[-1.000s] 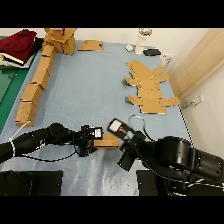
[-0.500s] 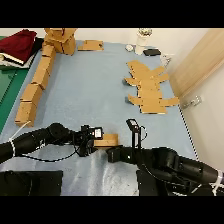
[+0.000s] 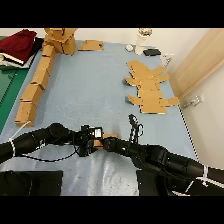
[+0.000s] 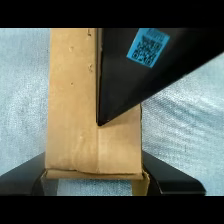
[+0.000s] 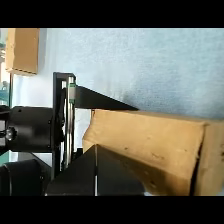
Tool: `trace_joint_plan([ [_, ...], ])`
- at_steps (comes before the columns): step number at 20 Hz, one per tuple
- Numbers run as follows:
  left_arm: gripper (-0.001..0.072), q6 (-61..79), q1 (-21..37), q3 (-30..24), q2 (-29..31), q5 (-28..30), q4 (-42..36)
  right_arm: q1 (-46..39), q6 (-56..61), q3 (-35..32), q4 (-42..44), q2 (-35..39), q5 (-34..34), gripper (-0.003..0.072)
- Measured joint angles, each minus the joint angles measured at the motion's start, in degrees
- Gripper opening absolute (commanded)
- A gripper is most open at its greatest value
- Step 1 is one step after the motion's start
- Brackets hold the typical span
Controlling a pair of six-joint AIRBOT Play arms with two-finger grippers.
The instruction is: Fold the box.
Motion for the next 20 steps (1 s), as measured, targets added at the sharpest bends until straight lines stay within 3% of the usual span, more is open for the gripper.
trace_joint_plan([
  [20, 0.0488, 0.00, 0.00, 0.00, 0.00, 0.00, 0.00, 1.81, 0.96, 0.04, -3.72, -1.03, -5.55, 0.0002],
])
